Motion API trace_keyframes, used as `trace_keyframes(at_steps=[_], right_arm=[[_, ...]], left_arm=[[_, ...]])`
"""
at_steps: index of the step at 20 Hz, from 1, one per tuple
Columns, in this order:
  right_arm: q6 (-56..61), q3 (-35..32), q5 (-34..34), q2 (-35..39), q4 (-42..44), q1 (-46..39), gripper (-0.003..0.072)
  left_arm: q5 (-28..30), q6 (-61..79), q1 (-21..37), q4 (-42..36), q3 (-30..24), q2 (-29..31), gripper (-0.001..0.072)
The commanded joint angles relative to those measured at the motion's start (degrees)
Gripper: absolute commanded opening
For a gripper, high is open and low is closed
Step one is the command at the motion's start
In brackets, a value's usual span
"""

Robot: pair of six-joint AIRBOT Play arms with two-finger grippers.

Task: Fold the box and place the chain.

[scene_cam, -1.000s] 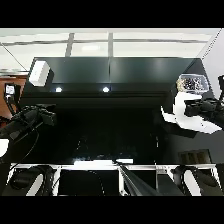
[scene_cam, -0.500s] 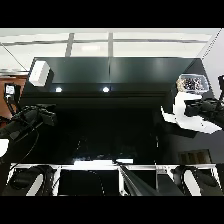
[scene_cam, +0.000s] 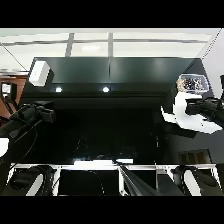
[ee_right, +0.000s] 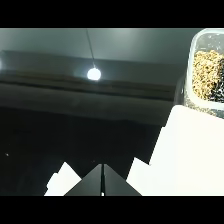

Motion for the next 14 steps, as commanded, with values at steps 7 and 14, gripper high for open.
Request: trace_keyframes(at_steps=[7, 14], right_arm=[[1.1, -0.1, -8.7, -1.9, 16.0, 0.0, 0.0708], [40.5, 11.9, -4.8, -12.3, -35.4, -17.0, 0.0705]], left_arm=[[6.5, 0.0, -0.7, -14.0, 0.2, -11.8, 0.0710], [-5.6, 0.3, -2.5, -8.8, 0.8, -13.5, 0.0709]])
